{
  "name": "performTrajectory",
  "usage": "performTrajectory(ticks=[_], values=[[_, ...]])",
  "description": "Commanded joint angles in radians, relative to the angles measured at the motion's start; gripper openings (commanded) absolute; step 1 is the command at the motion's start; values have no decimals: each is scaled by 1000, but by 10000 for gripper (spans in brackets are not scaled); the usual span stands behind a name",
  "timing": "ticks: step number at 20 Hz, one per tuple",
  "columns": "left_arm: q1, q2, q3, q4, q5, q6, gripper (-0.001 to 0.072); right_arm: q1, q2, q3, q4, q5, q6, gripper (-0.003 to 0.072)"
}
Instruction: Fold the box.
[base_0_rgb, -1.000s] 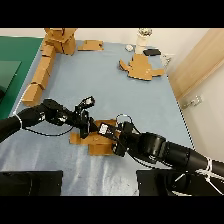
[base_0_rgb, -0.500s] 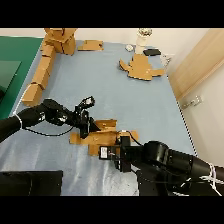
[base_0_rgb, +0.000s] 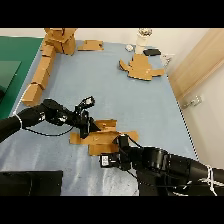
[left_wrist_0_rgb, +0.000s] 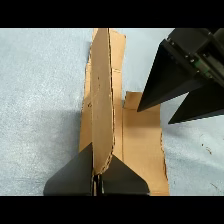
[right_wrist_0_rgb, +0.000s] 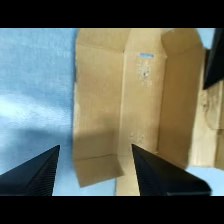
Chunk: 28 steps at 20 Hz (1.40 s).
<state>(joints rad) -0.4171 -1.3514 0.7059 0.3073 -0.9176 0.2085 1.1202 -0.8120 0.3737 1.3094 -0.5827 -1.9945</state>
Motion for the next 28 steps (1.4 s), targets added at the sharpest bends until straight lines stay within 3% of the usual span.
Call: performTrajectory(ticks=[1, 9, 15, 22, 28], values=[[-1, 0, 0, 0, 0, 0, 14, 1, -10, -3, -50, 16, 8, 717], [-1, 0, 0, 0, 0, 0, 13, 1, -48, 0, -51, 51, 12, 717], [-1, 0, 0, 0, 0, 0, 14, 1, 8, 0, -269, 10, 263, 716], [-1, 0, 0, 0, 0, 0, 14, 1, 9, 0, -375, 0, 426, 717], [-1, 0, 0, 0, 0, 0, 14, -4, 9, 0, -376, -1, 513, 717]])
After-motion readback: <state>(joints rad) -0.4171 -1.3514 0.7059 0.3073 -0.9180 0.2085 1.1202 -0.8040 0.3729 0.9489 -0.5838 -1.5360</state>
